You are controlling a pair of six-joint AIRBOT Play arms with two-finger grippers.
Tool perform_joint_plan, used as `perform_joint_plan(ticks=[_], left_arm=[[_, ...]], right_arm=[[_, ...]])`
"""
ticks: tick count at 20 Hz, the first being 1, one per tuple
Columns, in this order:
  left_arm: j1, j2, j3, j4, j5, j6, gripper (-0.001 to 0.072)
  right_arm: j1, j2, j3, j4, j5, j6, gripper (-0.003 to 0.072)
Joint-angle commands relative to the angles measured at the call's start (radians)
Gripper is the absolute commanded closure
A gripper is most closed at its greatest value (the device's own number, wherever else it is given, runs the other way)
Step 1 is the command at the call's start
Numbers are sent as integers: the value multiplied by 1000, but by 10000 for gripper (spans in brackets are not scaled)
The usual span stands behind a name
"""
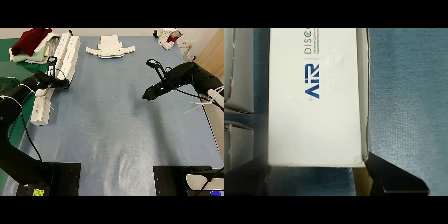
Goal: Fold the box.
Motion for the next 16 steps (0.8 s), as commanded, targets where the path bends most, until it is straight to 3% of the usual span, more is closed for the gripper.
perform_joint_plan(ticks=[1, 2, 3, 9, 16], left_arm=[[1, -2, 0, -1, -8, -1, 103], [2, -2, 0, 0, -9, -1, 92], [2, -2, 0, -1, -8, -5, 18], [5, 7, 0, -1, -42, -6, 18], [53, 139, 8, 0, -161, -6, 17]], right_arm=[[0, -1, 1, 0, 0, 0, 682], [0, -1, 1, 0, 0, 0, 682], [0, -1, 1, 0, 0, 0, 682], [0, -1, 1, 0, 0, 0, 682], [0, -1, 1, 0, 0, 0, 682]])
